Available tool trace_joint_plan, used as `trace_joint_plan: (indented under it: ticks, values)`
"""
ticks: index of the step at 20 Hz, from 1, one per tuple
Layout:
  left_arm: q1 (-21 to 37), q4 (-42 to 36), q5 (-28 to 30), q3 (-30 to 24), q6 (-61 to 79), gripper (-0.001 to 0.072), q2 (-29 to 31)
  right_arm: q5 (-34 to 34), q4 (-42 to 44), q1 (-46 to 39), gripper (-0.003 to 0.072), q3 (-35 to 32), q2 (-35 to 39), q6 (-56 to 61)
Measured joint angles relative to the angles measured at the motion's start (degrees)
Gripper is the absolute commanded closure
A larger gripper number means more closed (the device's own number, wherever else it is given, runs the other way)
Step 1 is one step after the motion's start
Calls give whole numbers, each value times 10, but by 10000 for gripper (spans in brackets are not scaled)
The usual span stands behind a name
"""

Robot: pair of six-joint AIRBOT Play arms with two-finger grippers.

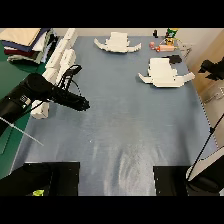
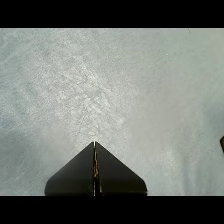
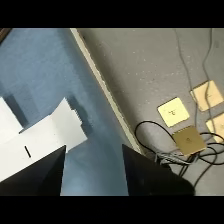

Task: Fold the box.

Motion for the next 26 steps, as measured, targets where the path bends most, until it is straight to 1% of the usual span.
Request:
trace_joint_plan:
  ticks: [1, 4, 7, 8, 9, 10, 12, 14, 15, 17, 21, 24, 26]
  values:
    - [0, 0, 0, 0, 0, 699, 0, 0, 23, -2, 184, 10, -16, -14]
    - [0, 0, 0, 0, 0, 699, 0, 6, 70, -7, 184, 26, -50, -45]
    - [0, 0, 0, 0, 0, 698, 0, 14, 96, -8, 185, 32, -71, -65]
    - [0, 0, 0, 0, 0, 698, 0, 16, 101, -8, 245, 33, -76, -70]
    - [0, 0, 0, 0, 0, 698, 0, 18, 109, -7, 366, 34, -80, -76]
    - [0, 0, 0, 0, 0, 699, 0, 20, 118, -5, 399, 34, -83, -85]
    - [0, 0, 0, 0, 0, 699, 0, 23, 139, -1, 428, 36, -86, -111]
    - [0, 0, 0, 0, 0, 698, 0, 18, 161, 8, 662, 36, -87, -133]
    - [0, 0, 0, 0, 0, 698, 0, 12, 169, 14, 685, 37, -88, -141]
    - [0, 0, 0, 0, 0, 698, 0, -6, 180, 24, 686, 37, -87, -151]
    - [0, 0, 0, 0, 0, 698, 0, -78, 194, 50, 688, 36, -71, -169]
    - [0, 0, 0, 0, 0, 698, 0, -117, 199, 70, 689, 23, -38, -176]
    - [0, 0, 0, 0, 0, 698, 0, -130, 203, 84, 689, -2, -5, -176]
